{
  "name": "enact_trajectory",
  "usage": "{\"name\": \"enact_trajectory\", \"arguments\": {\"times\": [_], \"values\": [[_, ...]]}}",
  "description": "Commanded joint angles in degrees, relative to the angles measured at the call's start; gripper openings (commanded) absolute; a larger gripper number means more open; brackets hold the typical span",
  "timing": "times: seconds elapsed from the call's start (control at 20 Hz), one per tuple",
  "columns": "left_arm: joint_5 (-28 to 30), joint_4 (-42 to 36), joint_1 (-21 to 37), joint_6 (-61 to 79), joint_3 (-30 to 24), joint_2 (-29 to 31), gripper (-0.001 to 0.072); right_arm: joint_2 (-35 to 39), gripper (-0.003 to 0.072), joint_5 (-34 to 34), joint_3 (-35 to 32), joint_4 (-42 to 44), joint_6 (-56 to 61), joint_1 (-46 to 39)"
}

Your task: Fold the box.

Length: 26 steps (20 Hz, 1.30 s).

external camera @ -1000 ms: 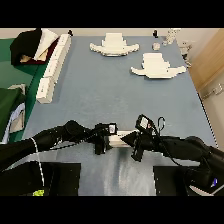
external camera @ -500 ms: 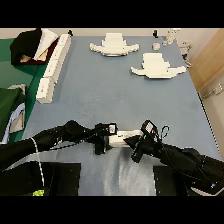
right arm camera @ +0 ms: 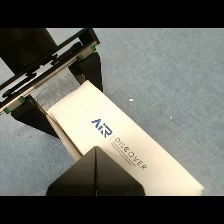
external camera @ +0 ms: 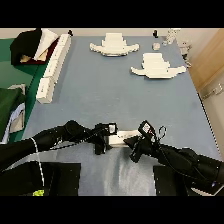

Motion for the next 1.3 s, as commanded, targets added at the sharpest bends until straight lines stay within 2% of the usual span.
{"name": "enact_trajectory", "arguments": {"times": [0.0, 0.15, 0.45, 0.7, 0.85, 1.0, 1.15, 1.25], "values": [[0.02, 0.02, 0.04, 0.11, 0.04, 0.00, 0.0521, -0.52, 0.0003, -0.57, -0.07, -0.09, 0.26, 0.07], [0.02, 0.02, 0.04, 0.11, 0.04, 0.00, 0.0520, 0.20, 0.0002, -0.52, 0.09, -0.28, 0.24, 0.07], [0.02, 0.02, 0.04, 0.11, 0.04, 0.00, 0.0521, 6.14, 0.0003, -1.20, 1.90, -3.56, 0.24, -0.44], [0.02, 0.02, 0.04, 0.11, 0.04, 0.00, 0.0521, 3.67, 0.0003, -7.63, 8.41, -9.20, 0.28, -5.86], [0.02, 0.00, 0.04, 0.11, 0.04, 0.00, 0.0521, -0.42, 0.0002, -18.18, 16.39, -17.31, 6.32, -14.16], [0.02, 0.02, 0.04, 0.11, 0.04, 0.00, 0.0521, -7.30, 0.0002, -31.63, 27.65, -31.67, 17.14, -21.94], [0.02, 0.02, 0.04, 0.11, 0.04, 0.00, 0.0521, -14.53, 0.0003, -40.70, 38.69, -43.65, 30.08, -26.75], [0.02, 0.00, 0.04, 0.11, 0.04, 0.00, 0.0520, -19.34, 0.0003, -46.12, 45.38, -47.93, 37.22, -29.64]]}}
